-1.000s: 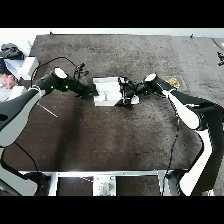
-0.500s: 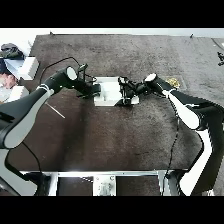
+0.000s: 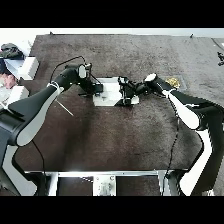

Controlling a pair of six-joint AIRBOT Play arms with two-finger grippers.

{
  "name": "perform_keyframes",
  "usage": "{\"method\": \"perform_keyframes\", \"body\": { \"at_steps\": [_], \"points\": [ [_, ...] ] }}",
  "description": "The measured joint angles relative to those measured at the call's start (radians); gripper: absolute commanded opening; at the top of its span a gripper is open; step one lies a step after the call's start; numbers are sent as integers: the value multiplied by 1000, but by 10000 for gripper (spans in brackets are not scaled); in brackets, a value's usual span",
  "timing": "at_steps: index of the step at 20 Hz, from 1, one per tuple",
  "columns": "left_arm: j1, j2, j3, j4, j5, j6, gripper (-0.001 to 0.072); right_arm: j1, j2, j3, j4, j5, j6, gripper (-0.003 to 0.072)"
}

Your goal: Fold the box and place the chain.

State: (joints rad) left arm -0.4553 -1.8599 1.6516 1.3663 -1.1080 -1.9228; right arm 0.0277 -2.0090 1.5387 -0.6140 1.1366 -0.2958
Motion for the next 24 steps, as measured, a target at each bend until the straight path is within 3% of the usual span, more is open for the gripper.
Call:
{"method": "perform_keyframes", "body": {
  "at_steps": [7,11,12,13,16,17,23,24],
  "points": [
    [-65,-119,179,187,-181,-123,361,0,0,0,0,0,0,318],
    [-85,-161,228,251,-244,-154,325,0,0,0,0,0,0,319],
    [-88,-166,234,262,-251,-159,166,0,0,0,0,0,1,318],
    [-89,-170,237,264,-256,-164,121,0,0,0,1,0,1,319],
    [-92,-175,244,285,-260,-180,98,2,0,0,3,-2,3,319],
    [-92,-176,244,291,-259,-184,11,1,0,0,3,-2,3,319],
    [-92,-179,246,297,-240,-204,24,0,-1,0,2,-4,3,319],
    [-92,-179,246,296,-238,-208,198,0,-1,0,3,-3,2,319]
  ]
}}
